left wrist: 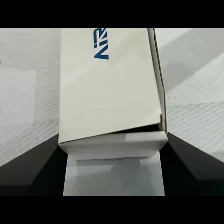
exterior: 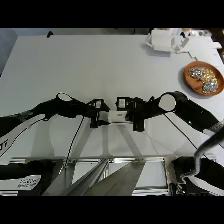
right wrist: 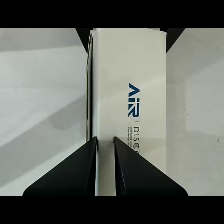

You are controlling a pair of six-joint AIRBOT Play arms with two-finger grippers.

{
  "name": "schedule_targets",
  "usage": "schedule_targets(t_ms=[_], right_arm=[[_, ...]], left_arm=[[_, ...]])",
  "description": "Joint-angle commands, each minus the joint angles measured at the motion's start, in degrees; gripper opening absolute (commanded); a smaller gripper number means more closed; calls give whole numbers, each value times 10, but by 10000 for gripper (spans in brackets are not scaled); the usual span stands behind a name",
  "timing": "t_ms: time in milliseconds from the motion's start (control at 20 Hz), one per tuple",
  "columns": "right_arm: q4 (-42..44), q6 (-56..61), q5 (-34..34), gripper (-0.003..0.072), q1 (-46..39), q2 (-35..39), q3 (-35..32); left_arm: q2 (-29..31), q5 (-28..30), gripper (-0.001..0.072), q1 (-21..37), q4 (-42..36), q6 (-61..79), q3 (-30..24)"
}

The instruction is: Fold the box and place the chain.

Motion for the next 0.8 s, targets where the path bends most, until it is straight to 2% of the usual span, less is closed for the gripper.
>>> schedule_targets(t_ms=[0, 50, 100, 450, 500, 600, 750], right_arm=[[3, 0, 5, 136, 1, 1, -2], [4, 0, 7, 163, 1, 3, -2], [5, 0, 7, 220, 1, 5, -2], [7, 0, -1, 226, 1, 49, -2], [10, 0, -8, 209, 1, 55, -2], [39, 0, -22, 20, 0, 59, -2], [106, 0, -47, 18, 0, 40, -2]], left_arm=[[0, 0, 18, 1, 1, 0, 0], [0, 0, 18, 1, 1, 0, 0], [0, 0, 18, 1, 1, 0, 0], [0, 0, 18, 1, 1, 0, 0], [0, 0, 18, 1, 1, 0, 0], [0, 0, 18, 1, 1, 0, 0], [0, -1, 18, 1, 1, 0, 0]])
